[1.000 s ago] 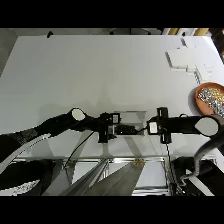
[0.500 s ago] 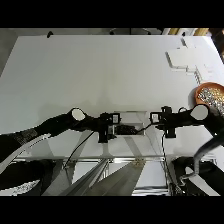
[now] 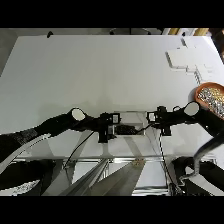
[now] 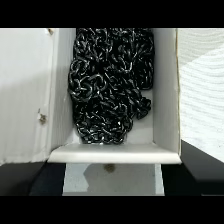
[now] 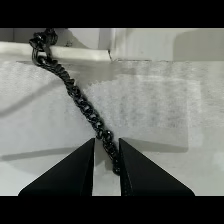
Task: Fold the box and place the chain.
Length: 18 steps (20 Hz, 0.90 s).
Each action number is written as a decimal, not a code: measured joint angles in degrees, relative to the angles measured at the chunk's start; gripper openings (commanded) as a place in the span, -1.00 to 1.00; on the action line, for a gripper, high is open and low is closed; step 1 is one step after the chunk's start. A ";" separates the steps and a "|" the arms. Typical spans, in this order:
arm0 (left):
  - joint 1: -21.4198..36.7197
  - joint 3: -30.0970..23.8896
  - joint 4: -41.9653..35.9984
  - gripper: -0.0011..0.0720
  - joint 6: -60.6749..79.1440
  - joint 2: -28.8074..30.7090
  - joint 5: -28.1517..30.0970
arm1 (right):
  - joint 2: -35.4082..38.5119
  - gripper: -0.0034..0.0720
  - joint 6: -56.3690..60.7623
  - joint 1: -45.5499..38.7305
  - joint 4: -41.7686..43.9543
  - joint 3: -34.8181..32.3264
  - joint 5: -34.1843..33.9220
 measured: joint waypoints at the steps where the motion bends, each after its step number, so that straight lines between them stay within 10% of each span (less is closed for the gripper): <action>1: 0.00 0.00 0.02 -0.50 -0.02 0.00 0.02 | -0.17 -0.61 -0.13 0.00 0.20 0.00 -0.11; 9: 0.00 0.00 0.02 -0.50 -0.02 0.00 0.02 | 0.87 -0.88 0.31 -0.02 0.52 -2.40 -0.79; 18: 0.00 0.00 0.00 -0.50 -0.02 0.00 0.00 | 23.96 -0.88 5.51 0.04 7.17 -3.28 7.67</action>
